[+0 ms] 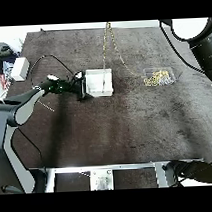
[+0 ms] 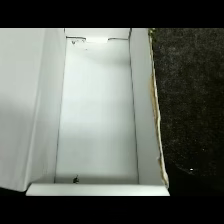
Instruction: Fold the box and place the chain.
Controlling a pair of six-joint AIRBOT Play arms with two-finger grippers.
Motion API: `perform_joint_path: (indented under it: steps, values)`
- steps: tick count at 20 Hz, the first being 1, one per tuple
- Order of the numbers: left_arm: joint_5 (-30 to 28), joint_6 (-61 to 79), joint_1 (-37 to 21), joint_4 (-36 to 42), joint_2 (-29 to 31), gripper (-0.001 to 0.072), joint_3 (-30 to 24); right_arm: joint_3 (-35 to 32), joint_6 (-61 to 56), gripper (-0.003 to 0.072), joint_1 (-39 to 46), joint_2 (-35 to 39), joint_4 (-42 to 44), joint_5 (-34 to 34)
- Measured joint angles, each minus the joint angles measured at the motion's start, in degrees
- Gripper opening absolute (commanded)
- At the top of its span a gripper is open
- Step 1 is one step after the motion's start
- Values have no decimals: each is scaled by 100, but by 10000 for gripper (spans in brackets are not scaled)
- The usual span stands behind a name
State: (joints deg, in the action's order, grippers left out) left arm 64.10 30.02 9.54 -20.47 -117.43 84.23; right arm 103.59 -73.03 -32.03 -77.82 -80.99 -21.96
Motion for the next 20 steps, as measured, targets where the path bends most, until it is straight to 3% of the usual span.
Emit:
perform_joint_path:
  steps: [6,12,17,19,20]
  values:
    - [0,2,0,0,0,346,0,2,0,12,11,-48,-72,-39]
    - [0,2,0,0,0,346,0,-44,-44,11,11,-361,92,-1537]
    - [-2,2,0,0,0,346,0,-691,-164,13,11,-883,227,-2267]
    - [0,2,0,0,0,346,0,-981,-256,317,24,-1113,264,-2323]
    - [0,2,0,0,0,346,0,-1086,-315,312,57,-1215,271,-2326]
